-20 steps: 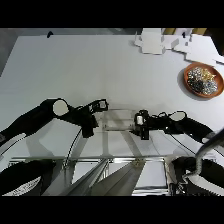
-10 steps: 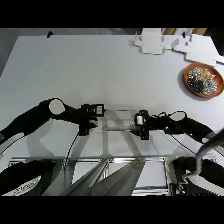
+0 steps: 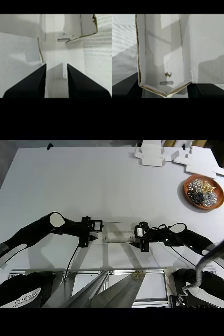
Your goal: Fold the box and place the chain.
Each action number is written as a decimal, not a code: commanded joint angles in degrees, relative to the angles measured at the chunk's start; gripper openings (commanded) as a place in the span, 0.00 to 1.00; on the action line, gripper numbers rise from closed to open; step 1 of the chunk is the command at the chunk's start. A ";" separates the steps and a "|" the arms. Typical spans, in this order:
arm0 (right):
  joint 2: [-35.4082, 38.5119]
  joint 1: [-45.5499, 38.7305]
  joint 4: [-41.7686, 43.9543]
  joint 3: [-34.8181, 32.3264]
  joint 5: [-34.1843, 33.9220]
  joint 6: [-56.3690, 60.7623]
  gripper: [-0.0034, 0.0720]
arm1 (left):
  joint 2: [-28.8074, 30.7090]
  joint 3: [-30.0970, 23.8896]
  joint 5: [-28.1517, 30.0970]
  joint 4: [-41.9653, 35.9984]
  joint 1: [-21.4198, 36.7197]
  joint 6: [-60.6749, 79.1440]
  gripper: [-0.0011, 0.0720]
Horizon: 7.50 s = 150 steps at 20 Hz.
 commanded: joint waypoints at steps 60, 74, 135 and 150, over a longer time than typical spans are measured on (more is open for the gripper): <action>0.04 0.00 0.00 0.04 0.00 0.00 0.55 | 9.44 -0.07 -4.90 6.80 2.10 -46.01 0.02; 0.04 0.02 0.00 0.04 0.00 0.02 0.55 | 17.53 -4.55 -4.28 8.59 12.26 -72.19 0.02; 0.15 0.00 0.00 0.04 -0.11 0.00 0.55 | 3.87 2.38 0.39 -0.22 -6.91 -89.44 0.33; 0.15 0.00 -0.02 0.04 -0.13 0.00 0.55 | -2.01 11.61 -3.52 13.86 -13.35 -111.34 0.33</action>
